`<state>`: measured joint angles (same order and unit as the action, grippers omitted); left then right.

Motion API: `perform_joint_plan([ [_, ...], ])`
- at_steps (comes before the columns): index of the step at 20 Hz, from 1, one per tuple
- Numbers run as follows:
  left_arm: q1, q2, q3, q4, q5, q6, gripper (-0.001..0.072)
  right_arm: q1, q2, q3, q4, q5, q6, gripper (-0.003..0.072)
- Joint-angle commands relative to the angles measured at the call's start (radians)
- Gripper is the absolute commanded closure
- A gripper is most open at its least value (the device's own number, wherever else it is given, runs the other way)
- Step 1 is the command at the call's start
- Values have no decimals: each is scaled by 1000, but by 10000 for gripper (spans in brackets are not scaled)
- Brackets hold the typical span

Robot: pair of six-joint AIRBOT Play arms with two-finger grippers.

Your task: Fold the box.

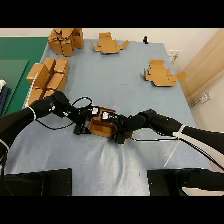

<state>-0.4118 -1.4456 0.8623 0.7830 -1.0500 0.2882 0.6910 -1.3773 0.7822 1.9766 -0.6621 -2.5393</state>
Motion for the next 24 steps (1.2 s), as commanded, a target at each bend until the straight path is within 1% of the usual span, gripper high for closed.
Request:
perform_joint_plan([
  [1,0,0,0,2,-15,-2,612,0,11,0,-10,-48,4,-34],
  [4,0,0,0,3,5,-41,612,0,36,0,-62,-98,32,-34],
  [8,0,0,0,6,31,-79,612,-8,71,0,-216,-143,178,-34],
  [10,0,0,0,6,38,-80,612,-15,80,0,-246,-165,187,-34],
  [15,0,0,0,6,47,-80,612,-14,102,0,-272,-168,197,-34],
  [20,0,1,0,8,56,-106,613,-14,171,0,-293,-166,225,-34],
  [24,0,1,0,11,56,-106,613,-14,228,0,-222,-166,226,-34],
])
